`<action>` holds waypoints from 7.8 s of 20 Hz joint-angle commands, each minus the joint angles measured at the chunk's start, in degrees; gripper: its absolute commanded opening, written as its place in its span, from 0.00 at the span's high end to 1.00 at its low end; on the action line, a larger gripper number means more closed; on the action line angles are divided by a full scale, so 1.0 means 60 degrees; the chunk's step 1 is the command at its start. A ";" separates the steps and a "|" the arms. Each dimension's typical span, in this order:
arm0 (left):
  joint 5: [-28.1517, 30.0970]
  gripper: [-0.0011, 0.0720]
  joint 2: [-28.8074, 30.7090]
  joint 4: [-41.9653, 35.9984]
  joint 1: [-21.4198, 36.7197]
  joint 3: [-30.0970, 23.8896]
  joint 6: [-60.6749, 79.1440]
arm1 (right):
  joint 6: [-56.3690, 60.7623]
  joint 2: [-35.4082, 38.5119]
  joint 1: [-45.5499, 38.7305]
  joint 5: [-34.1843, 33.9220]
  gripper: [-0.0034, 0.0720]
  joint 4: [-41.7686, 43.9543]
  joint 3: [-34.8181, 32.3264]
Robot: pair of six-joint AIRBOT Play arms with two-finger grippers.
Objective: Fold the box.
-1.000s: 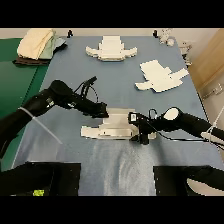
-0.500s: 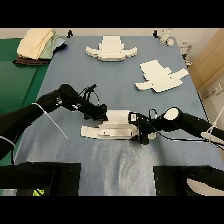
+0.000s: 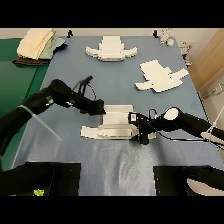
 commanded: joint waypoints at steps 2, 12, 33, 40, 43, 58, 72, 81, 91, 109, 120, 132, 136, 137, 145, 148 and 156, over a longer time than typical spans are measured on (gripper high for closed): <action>-0.0973 0.97 0.2375 0.1920 0.0022 -0.0022 0.0565 | 0.0004 0.0007 0.0004 0.0000 0.16 0.0004 0.0000; -0.1439 0.29 0.4044 0.4011 -0.1479 -0.1515 0.5271 | 0.0004 0.0007 0.0004 0.0000 0.16 0.0007 -0.0004; 0.2393 0.51 0.1905 0.0004 -0.0929 -0.3792 1.2761 | 0.0004 0.0007 0.0004 0.0000 0.16 0.0004 0.0000; 0.1796 0.31 0.2350 0.1137 -0.0554 -0.3792 1.1391 | 0.0004 0.0007 0.0004 0.0000 0.16 0.0004 0.0000; 0.1909 0.11 0.2342 0.0597 -0.0452 -0.3792 1.1420 | 0.0004 0.0004 0.0000 0.0000 0.16 0.0004 0.0000; 0.2397 0.51 0.1632 -0.0980 -0.1049 -0.3792 1.3446 | 0.0004 0.0007 0.0004 0.0000 0.16 0.0004 -0.0004; 0.2692 0.74 0.1628 -0.0918 -0.1049 -0.3789 1.4524 | 0.0004 0.0007 0.0000 0.0000 0.16 0.0004 0.0000; 0.2994 0.92 0.1355 -0.2062 -0.1541 -0.3792 1.5456 | 0.0004 0.0007 0.0004 0.0004 0.16 0.0004 -0.0004; 0.2965 0.39 0.1209 -0.2565 -0.1701 -0.3799 1.5431 | 0.0004 0.0007 0.0004 0.0000 0.16 0.0004 -0.0004; 0.1792 0.96 0.5071 0.6171 -0.1443 -0.3614 0.0838 | 0.0004 0.0007 0.0004 0.0000 0.16 0.0004 0.0000; 0.0750 0.96 0.3144 0.3370 0.0080 -0.4575 -0.3024 | 0.0004 0.0007 0.0004 0.0000 0.16 0.0004 -0.0004; 0.1563 0.96 0.3799 0.0321 0.0080 -0.4572 -0.0437 | 0.0004 0.0007 0.0004 0.0000 0.16 0.0004 0.0000; 0.1548 0.96 0.3439 -0.0321 0.0040 -0.4626 0.0182 | 0.0004 0.0007 0.0004 0.0000 0.16 0.0004 0.0000; 0.1552 0.96 0.3370 -0.0284 -0.0015 -0.4608 0.0291 | 0.0004 0.0007 0.0004 0.0000 0.16 0.0004 -0.0004; 0.1887 0.97 0.2871 0.1963 0.0317 -0.4368 -0.1253 | 0.0004 0.0007 0.0000 0.0000 0.16 0.0000 -0.0004; 0.1920 0.97 0.2226 0.0543 0.0313 -0.4368 -0.0044 | 0.0004 0.0007 0.0000 0.0000 0.16 0.0004 -0.0004; 0.2022 0.96 0.1963 0.0182 -0.0630 -0.4302 0.0026 | 0.0004 0.0007 0.0000 0.0004 0.16 0.0000 0.0000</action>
